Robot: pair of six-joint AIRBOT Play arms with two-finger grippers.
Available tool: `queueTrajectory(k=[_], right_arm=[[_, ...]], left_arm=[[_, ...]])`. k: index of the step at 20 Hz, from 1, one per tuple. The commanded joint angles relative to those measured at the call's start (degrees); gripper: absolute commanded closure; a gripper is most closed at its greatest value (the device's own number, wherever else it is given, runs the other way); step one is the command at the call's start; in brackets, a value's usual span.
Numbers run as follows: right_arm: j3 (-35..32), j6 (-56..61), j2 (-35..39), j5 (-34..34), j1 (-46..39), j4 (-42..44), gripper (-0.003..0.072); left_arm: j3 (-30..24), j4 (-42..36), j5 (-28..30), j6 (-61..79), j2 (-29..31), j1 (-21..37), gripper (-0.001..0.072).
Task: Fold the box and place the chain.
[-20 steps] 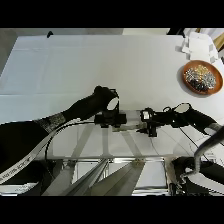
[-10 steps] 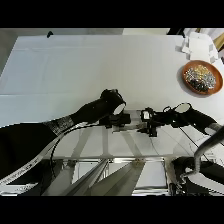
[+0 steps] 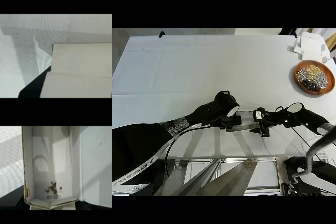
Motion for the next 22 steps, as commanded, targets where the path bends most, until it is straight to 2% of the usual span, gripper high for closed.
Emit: queueTrajectory(k=[1,3,4,6,8,11,14,20,22], right_arm=[[0.0,0.0,0.0,0.0,0.0,0.1,0.0368],[0.0,0.0,0.0,0.0,0.0,0.1,0.0368],[0.0,0.0,0.0,0.0,0.0,0.1,0.0368],[0.0,0.0,0.0,0.0,0.0,0.1,0.0368],[0.0,0.0,0.0,0.0,0.0,0.1,0.0368],[0.0,0.0,0.0,0.0,0.0,0.1,0.0368],[0.0,0.0,0.0,0.0,0.0,0.1,0.0368],[0.0,0.0,0.0,0.0,0.0,0.1,0.0368],[0.0,0.0,0.0,0.0,0.0,0.1,0.0368]], left_arm=[[0.0,0.8,-0.2,-1.9,-0.1,-0.1,0.0710],[0.0,0.8,-0.5,-1.9,0.0,0.0,0.0694],[0.0,0.8,-1.0,-1.9,0.2,0.2,0.0636],[0.0,0.9,-2.3,-1.8,1.1,0.8,0.0474],[0.0,1.0,-4.0,-1.8,2.0,1.5,0.0421],[0.0,2.0,-6.5,-1.3,2.2,1.5,0.0419],[0.0,2.5,-6.3,-0.9,2.4,1.6,0.0419],[-2.9,0.9,0.8,-0.8,2.4,2.0,0.0420],[-3.5,1.0,0.8,-0.8,2.4,2.0,0.0429]])
